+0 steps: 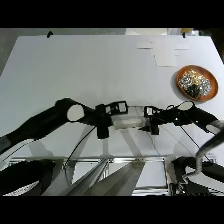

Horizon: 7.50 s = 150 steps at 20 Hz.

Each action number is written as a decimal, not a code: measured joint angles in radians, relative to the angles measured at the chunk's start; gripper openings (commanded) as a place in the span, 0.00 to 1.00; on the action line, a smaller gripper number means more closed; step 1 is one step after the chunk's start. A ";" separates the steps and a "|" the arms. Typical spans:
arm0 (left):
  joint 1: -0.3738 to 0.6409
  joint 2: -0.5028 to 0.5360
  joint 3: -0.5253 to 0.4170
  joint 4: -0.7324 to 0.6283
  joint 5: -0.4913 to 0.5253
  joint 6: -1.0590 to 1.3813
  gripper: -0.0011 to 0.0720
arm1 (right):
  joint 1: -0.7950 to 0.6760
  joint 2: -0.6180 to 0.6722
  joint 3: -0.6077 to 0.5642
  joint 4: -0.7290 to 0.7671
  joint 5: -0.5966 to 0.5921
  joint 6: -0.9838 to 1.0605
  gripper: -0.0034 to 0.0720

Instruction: Fold the box and place the chain.

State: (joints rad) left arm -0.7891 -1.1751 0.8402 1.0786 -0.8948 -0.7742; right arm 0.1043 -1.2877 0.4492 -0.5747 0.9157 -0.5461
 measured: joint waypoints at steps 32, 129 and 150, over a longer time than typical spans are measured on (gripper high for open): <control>0.154 -0.069 -0.215 -0.422 0.188 -0.715 0.14 | 0.000 0.000 0.000 -0.001 0.001 -0.002 0.59; -0.190 -0.541 0.447 0.361 -0.326 -1.735 0.22 | 0.000 0.000 0.000 -0.002 0.002 -0.001 0.59; -0.127 -0.417 0.447 0.350 -0.383 -1.618 0.63 | 0.000 0.000 0.000 -0.002 0.001 -0.003 0.59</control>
State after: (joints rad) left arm -0.9165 -1.5921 1.2869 1.4284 -1.2774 -2.3920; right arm 0.1040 -1.2877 0.4496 -0.5766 0.9169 -0.5491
